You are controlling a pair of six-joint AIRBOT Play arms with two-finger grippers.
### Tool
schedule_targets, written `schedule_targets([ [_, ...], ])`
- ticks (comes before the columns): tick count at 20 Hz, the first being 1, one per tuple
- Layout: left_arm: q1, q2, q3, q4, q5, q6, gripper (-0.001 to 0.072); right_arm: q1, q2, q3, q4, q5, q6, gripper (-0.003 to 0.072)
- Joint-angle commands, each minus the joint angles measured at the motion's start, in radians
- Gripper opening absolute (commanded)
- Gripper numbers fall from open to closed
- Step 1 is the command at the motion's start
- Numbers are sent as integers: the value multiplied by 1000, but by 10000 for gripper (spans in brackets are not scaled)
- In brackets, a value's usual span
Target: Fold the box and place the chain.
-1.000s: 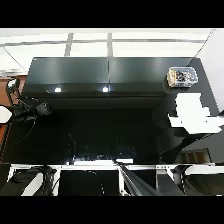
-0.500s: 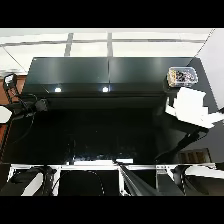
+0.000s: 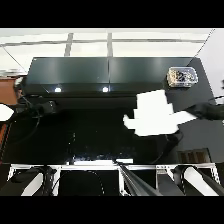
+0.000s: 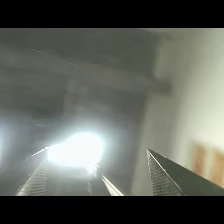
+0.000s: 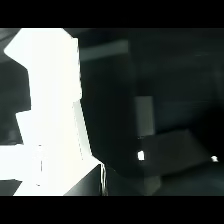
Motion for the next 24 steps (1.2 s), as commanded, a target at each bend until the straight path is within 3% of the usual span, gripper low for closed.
schedule_targets([
  [1,-53,-71,0,-350,-56,305,706,269,138,-188,201,-238,-37,9],
  [5,-86,-267,0,-624,-40,468,706,678,153,-240,288,-609,-105,9],
  [8,-86,-418,3,-829,-168,709,706,864,153,-240,289,-824,-88,9],
  [9,-87,-457,13,-816,-203,730,706,887,153,-240,290,-845,-71,9],
  [11,-87,-515,31,-759,-212,725,706,898,153,-240,290,-819,-68,9],
  [14,-93,-589,69,-823,-214,768,706,898,153,-240,290,-770,-68,9],
  [16,-111,-637,119,-863,-218,850,706,898,153,-240,289,-745,-68,9],
  [18,-142,-698,188,-821,-242,868,706,898,153,-240,290,-740,-68,9],
  [23,-221,-869,382,-803,-510,954,655,898,153,-240,283,-691,-107,9],
  [24,-232,-888,412,-779,-566,958,558,898,153,-240,283,-687,-107,9],
])
